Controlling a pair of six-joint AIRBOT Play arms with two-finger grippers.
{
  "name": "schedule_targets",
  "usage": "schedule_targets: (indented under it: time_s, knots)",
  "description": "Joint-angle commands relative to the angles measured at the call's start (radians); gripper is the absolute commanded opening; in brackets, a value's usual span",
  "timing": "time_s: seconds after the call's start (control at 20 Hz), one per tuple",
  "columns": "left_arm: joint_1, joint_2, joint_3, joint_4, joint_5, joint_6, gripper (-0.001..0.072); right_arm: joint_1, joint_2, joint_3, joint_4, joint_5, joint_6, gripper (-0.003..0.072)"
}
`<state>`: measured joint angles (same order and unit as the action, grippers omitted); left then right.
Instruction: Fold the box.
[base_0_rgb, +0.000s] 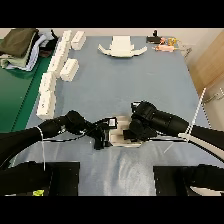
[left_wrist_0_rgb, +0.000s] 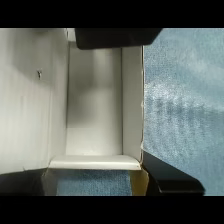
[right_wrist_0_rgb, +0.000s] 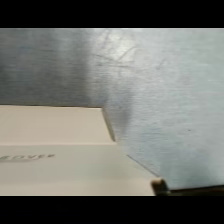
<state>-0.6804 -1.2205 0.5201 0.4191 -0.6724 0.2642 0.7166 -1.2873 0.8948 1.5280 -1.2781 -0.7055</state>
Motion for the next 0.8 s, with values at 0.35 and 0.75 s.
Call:
schedule_targets:
  time_s: [0.35,0.75]
  knots:
    - [0.001,0.000,0.000,0.000,0.000,0.000,0.0463,0.006,-0.014,0.003,-0.055,-0.011,-0.011,0.0005]
    - [0.001,0.000,0.000,0.000,0.000,0.000,0.0463,0.006,0.113,0.004,-0.039,-0.035,-0.021,0.0451]
